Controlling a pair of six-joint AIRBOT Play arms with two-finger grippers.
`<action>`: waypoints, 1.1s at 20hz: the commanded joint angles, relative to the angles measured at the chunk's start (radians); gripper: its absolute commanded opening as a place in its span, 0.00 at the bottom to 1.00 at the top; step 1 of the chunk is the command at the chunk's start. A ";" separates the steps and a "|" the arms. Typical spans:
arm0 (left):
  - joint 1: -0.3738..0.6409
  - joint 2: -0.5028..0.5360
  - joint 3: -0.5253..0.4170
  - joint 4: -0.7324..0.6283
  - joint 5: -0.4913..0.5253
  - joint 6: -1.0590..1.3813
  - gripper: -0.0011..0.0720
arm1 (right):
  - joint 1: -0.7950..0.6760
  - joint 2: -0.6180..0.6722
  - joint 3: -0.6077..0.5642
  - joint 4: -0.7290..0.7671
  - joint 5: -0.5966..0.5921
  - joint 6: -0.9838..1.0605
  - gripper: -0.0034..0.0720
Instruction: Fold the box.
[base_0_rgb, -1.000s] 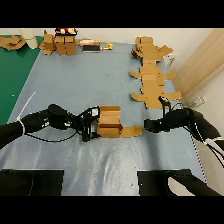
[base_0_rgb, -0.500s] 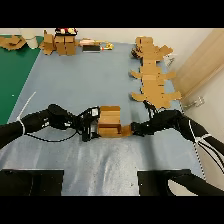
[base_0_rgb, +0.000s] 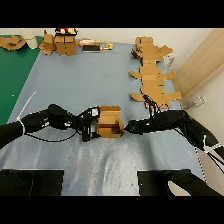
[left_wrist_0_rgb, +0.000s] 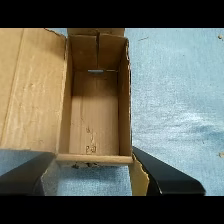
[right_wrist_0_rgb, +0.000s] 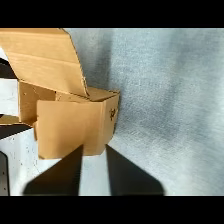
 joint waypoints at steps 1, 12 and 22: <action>0.000 -0.001 0.001 0.000 0.000 0.000 0.76 | 0.003 0.011 0.003 -0.009 0.002 0.027 0.57; 0.000 -0.001 0.001 0.000 0.000 0.000 0.76 | 0.186 -0.112 0.090 -0.179 0.070 0.219 0.60; 0.000 -0.001 0.001 0.000 0.000 0.000 0.76 | 0.462 -0.328 0.399 -0.766 -0.218 0.859 0.58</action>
